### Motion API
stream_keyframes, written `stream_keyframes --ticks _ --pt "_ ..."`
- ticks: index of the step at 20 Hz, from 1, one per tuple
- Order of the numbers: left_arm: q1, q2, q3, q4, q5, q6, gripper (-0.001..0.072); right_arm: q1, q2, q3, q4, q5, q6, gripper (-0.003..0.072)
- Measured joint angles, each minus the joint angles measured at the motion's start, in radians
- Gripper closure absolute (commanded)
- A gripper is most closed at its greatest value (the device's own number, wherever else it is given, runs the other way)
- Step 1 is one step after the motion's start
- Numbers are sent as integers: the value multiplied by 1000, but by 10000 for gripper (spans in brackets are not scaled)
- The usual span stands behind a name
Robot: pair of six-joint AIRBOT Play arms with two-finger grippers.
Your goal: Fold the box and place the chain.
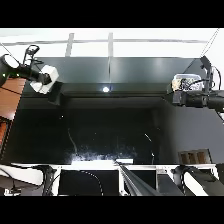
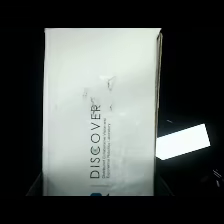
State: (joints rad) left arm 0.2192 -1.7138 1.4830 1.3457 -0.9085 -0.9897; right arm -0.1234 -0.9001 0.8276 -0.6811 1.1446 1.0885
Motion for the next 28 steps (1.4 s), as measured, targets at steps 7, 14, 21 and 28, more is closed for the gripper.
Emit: stream_keyframes --ticks 7,14,21,28 --pt "55 -282 361 79 -44 -112 -10 56 0 0 -56 -121 24 660" --pt "34 -282 592 105 -198 -198 225 62 0 0 -78 -179 41 660" --pt "2 20 441 111 -476 -386 678 62 16 44 -203 -108 29 661" --pt "-234 734 -397 -61 -148 -425 677 64 251 -34 -304 -158 10 661"
